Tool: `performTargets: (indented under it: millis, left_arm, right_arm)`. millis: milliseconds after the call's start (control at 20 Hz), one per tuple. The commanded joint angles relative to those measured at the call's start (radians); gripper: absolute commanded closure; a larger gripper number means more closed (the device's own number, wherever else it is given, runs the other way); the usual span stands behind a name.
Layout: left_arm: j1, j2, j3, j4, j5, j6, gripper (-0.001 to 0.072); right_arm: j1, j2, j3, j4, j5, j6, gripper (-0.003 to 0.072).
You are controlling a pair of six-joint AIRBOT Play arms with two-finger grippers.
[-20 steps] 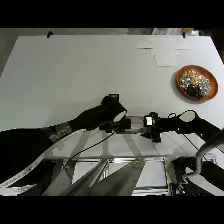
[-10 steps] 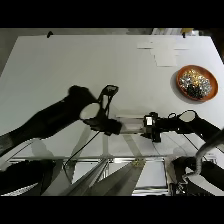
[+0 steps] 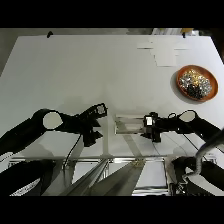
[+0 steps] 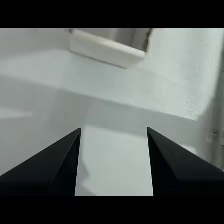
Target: Fold the box and place the chain.
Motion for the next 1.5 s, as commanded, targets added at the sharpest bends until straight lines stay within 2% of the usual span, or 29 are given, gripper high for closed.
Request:
performTargets:
  millis: [0, 50, 100, 150, 400, 550, 650, 950, 1350, 1450]
  left_arm:
    - [0.038, -0.092, -0.051, -0.174, 0.181, 0.421, 0.0246]
    - [0.038, -0.128, -0.051, -0.195, 0.175, 0.475, 0.0200]
    - [0.036, -0.166, -0.051, -0.229, 0.168, 0.544, 0.0059]
    - [0.035, -0.201, -0.049, -0.278, 0.156, 0.616, 0.0008]
    - [0.036, -0.322, 0.007, -0.532, 0.108, 0.961, 0.0007]
    - [0.036, -0.408, 0.072, -0.537, 0.039, 0.982, 0.0006]
    - [0.029, -0.433, 0.097, -0.537, 0.028, 0.983, 0.0006]
    - [0.013, -0.433, 0.099, -0.491, 0.000, 0.982, 0.0006]
    - [-0.003, -0.433, 0.099, -0.503, 0.006, 0.970, 0.0006]
    - [-0.017, -0.433, 0.099, -0.530, 0.034, 0.937, 0.0006]
  right_arm:
    - [0.000, 0.000, 0.000, 0.000, 0.000, 0.000, 0.0276]
    - [0.000, 0.000, 0.000, 0.000, 0.000, 0.000, 0.0276]
    - [0.000, 0.000, 0.000, 0.000, 0.000, 0.000, 0.0276]
    - [0.000, 0.000, 0.000, 0.000, 0.000, 0.000, 0.0276]
    - [0.000, 0.000, 0.000, 0.000, 0.000, 0.000, 0.0276]
    - [0.000, 0.000, 0.000, 0.000, 0.000, 0.000, 0.0276]
    - [0.000, 0.000, 0.000, 0.000, 0.000, 0.000, 0.0276]
    - [0.000, 0.000, 0.000, 0.000, 0.000, 0.000, 0.0276]
    - [0.000, 0.000, 0.000, 0.000, 0.000, 0.000, 0.0276]
    - [0.000, 0.000, 0.000, 0.000, 0.000, 0.000, 0.0276]
